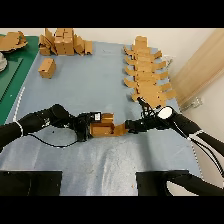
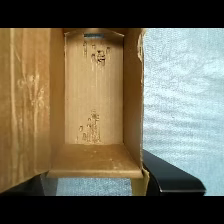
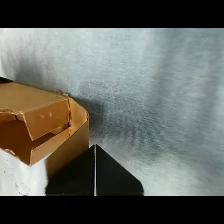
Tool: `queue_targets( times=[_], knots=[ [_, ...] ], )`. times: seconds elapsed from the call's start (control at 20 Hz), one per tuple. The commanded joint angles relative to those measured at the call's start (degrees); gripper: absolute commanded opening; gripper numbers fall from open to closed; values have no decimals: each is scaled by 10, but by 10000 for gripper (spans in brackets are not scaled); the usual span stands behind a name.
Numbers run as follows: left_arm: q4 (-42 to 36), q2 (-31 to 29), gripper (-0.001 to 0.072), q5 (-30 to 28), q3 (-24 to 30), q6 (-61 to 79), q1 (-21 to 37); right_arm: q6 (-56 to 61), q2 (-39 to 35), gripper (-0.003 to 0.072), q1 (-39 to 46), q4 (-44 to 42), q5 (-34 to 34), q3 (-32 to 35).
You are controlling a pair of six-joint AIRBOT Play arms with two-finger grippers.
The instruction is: Fold the box.
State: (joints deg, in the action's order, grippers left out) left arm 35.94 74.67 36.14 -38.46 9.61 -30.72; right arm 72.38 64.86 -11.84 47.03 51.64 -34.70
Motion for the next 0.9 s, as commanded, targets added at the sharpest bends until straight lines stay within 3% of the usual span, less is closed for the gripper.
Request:
queue_targets(
  times=[0.0,0.15,0.2,0.25,0.5,0.6,0.85],
  knots=[
    [0,0,502,0,0,0,0,-4,1,2,-12,-19,2,0],
    [0,0,502,0,0,0,0,-5,0,4,-23,-50,5,0],
    [0,0,502,0,0,0,0,-5,-2,91,-28,-53,6,0],
    [0,0,502,0,0,0,0,-5,-7,121,-29,-53,6,-1],
    [0,0,502,0,0,0,0,16,-24,191,-28,-20,6,-32],
    [0,0,502,0,0,0,0,17,-24,342,-29,-34,9,-33],
    [0,0,502,0,0,0,0,5,-21,372,-48,-70,16,-33]
  ],
)
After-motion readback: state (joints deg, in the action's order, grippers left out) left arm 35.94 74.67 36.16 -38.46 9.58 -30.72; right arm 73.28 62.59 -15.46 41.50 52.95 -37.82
